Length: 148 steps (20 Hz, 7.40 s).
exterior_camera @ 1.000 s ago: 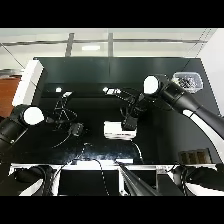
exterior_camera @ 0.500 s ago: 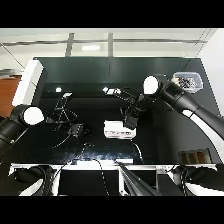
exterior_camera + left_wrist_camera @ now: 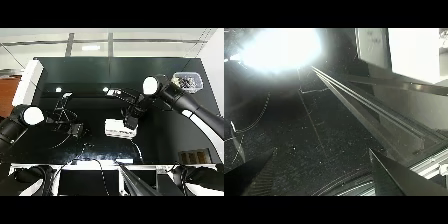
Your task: Fold the box and place the chain.
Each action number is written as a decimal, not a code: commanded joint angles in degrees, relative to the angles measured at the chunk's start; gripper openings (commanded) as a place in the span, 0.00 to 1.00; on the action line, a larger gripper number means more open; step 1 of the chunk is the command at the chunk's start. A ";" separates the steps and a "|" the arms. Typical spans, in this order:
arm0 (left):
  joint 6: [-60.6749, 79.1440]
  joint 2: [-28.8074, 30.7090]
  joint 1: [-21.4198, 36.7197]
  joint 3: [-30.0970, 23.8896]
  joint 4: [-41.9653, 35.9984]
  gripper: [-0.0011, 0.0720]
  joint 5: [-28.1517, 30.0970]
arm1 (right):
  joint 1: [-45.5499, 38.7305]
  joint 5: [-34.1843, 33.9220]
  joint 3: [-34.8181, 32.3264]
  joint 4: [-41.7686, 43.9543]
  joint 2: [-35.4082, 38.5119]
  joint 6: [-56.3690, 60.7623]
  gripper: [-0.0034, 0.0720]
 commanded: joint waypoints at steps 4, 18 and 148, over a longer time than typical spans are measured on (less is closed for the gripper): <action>0.04 0.00 0.04 -0.02 0.02 0.99 0.00 | 1.90 -2.36 0.00 -2.54 -0.04 0.96 0.36; 0.04 0.00 0.04 -0.02 0.02 0.99 0.04 | 1.97 -2.40 -0.22 -2.93 -0.11 1.92 0.36; 86.77 -32.92 -16.72 16.87 -30.82 0.99 13.66 | -33.88 -12.87 -30.73 15.54 33.57 31.80 0.07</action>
